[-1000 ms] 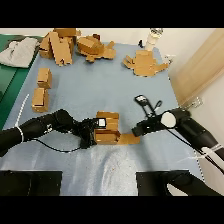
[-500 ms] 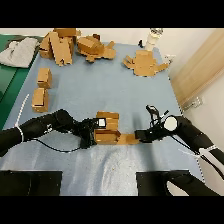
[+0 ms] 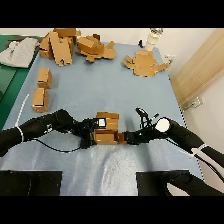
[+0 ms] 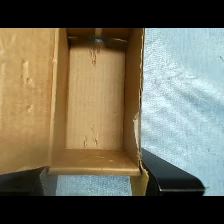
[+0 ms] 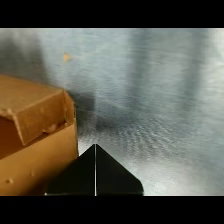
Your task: Fold the box.
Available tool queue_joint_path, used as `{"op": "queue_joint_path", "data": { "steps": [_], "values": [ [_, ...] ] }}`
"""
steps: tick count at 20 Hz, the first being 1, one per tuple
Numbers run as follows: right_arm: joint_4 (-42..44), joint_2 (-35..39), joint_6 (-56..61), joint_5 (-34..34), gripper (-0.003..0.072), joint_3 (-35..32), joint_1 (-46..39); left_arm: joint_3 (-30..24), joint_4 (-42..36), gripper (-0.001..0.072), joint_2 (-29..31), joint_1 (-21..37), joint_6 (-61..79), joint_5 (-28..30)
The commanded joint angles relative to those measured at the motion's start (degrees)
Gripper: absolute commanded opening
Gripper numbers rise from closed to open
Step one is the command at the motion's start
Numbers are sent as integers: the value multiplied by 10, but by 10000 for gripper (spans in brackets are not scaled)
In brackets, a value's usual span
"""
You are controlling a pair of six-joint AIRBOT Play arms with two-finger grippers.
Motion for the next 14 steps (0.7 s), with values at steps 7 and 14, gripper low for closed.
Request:
{"op": "queue_joint_path", "data": {
  "steps": [7, 14],
  "values": [
    [22, 52, 3, -2, 106, 23, 9, 0, 0, 402, 0, 0, 0, 2],
    [33, 61, 3, 14, 238, 24, 9, 0, 0, 402, 0, 0, 0, 2]
  ]
}}
